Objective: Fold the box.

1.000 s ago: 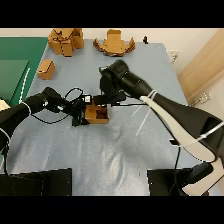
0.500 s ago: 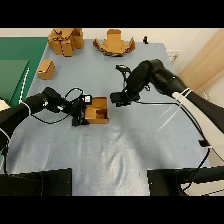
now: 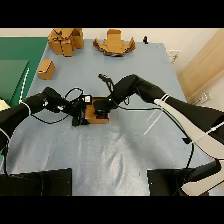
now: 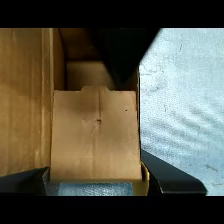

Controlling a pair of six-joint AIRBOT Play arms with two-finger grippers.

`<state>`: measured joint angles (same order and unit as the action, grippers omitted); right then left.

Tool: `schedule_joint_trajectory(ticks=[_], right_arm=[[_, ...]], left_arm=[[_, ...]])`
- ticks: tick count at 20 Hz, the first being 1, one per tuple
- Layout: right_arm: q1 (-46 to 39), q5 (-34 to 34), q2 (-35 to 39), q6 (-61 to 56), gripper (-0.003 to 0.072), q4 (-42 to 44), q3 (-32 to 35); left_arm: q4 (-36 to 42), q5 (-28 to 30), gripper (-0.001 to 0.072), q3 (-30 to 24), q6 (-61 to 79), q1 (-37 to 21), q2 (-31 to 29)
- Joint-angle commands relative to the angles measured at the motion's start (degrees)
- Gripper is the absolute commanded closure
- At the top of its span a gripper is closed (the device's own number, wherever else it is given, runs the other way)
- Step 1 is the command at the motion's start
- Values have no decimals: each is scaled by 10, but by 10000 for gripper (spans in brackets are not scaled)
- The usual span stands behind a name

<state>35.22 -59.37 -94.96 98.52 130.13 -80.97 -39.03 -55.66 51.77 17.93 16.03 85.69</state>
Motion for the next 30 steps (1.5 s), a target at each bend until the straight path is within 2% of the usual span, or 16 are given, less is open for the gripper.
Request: schedule_joint_trajectory(ticks=[1,4,6,13,16,19,22,25,30], right_arm=[[45,76,-20,-43,682,-76,0],[86,98,-21,-101,683,-248,-19],[103,94,-21,-113,683,-305,-29],[130,130,-36,-111,683,-339,-29],[131,130,-62,-111,682,-272,-29],[129,127,-64,-111,682,-262,-30],[118,98,-50,-121,682,-285,-35],[110,94,-19,-156,682,-347,-35],[80,67,21,-160,682,-354,-35]], left_arm=[[0,1,355,0,0,-1,0],[0,1,354,0,0,-1,0],[0,1,354,0,0,-1,0],[0,1,355,0,0,0,0],[0,2,355,0,0,0,0],[0,2,355,0,0,0,0],[0,2,355,0,0,0,0],[0,2,355,0,0,0,0],[0,2,355,0,0,-1,0]])
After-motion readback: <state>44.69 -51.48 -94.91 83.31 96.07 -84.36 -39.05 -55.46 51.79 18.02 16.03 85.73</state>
